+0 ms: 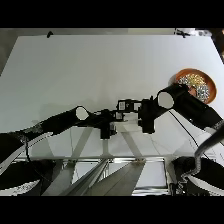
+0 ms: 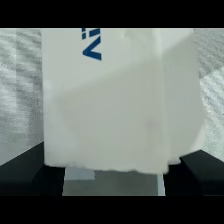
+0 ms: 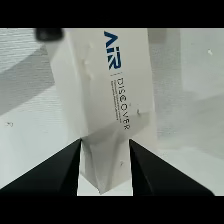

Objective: Fold the box and place the chain.

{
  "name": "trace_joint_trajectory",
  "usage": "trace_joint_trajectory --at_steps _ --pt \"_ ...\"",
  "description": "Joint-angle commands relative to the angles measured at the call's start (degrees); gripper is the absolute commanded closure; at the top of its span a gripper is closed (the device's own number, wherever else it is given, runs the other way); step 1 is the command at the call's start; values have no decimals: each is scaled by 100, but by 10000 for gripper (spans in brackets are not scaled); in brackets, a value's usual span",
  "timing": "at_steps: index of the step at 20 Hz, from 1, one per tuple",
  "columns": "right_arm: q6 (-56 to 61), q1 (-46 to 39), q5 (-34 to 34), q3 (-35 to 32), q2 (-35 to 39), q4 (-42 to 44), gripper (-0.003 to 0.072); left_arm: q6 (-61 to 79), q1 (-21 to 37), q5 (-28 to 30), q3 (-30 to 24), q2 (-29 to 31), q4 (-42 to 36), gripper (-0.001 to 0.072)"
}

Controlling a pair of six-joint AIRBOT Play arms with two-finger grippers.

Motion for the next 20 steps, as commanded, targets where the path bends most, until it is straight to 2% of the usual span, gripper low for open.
trace_joint_trajectory --at_steps 1,10,16,20 --pt "24 188 -129 0 7 -61 401 13 0 -13 0 2 13 219" --pt "214 256 -201 2 208 -225 421 13 0 -13 0 2 13 219" --pt "656 256 -732 0 229 -289 421 11 0 -13 0 2 13 219" --pt "815 256 -848 0 219 -271 421 11 0 -13 0 2 13 219"
